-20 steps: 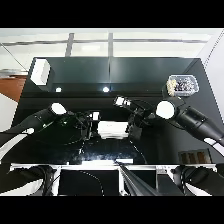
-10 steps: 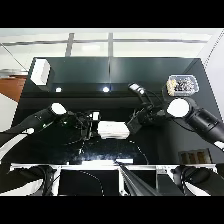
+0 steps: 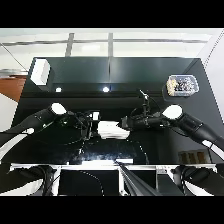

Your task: Fold the box and place the chain.

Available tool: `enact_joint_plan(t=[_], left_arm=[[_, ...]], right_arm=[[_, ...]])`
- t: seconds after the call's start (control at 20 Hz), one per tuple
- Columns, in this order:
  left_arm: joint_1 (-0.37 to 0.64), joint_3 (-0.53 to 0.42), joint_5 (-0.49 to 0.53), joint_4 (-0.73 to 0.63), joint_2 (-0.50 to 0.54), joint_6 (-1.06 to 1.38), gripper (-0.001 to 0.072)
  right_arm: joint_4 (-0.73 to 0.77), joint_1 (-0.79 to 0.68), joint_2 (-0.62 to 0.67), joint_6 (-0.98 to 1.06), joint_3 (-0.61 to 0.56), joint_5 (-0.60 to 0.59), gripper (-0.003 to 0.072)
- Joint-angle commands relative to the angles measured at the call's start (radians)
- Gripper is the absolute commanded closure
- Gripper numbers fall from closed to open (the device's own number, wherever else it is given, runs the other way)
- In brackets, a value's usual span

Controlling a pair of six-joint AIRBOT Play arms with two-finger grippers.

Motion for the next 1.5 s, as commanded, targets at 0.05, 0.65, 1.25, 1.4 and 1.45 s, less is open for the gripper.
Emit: enact_joint_plan(t=[0.05, 0.65, 1.25, 1.4, 1.45], left_arm=[[0.000, 0.000, 0.000, 0.000, -0.001, 0.000, 0.0187], [0.000, 0.000, 0.000, 0.000, -0.001, 0.000, 0.0187], [0.068, 0.000, -0.027, 0.133, 0.170, -0.290, -0.0011], [0.104, 0.007, -0.081, 0.133, 0.255, -0.378, -0.0011], [0.099, 0.013, -0.102, 0.132, 0.277, -0.393, -0.0011]], right_arm=[[0.049, 0.005, -0.073, -0.011, -0.008, 0.005, 0.0646], [-0.027, 0.005, -0.123, -0.014, -0.013, 0.000, 0.0645], [-0.114, -0.374, 0.264, -0.035, 0.103, 0.237, 0.0645], [-0.123, -0.455, 0.280, -0.035, 0.103, 0.271, 0.0645], [-0.145, -0.464, 0.280, -0.035, 0.103, 0.270, 0.0645]])
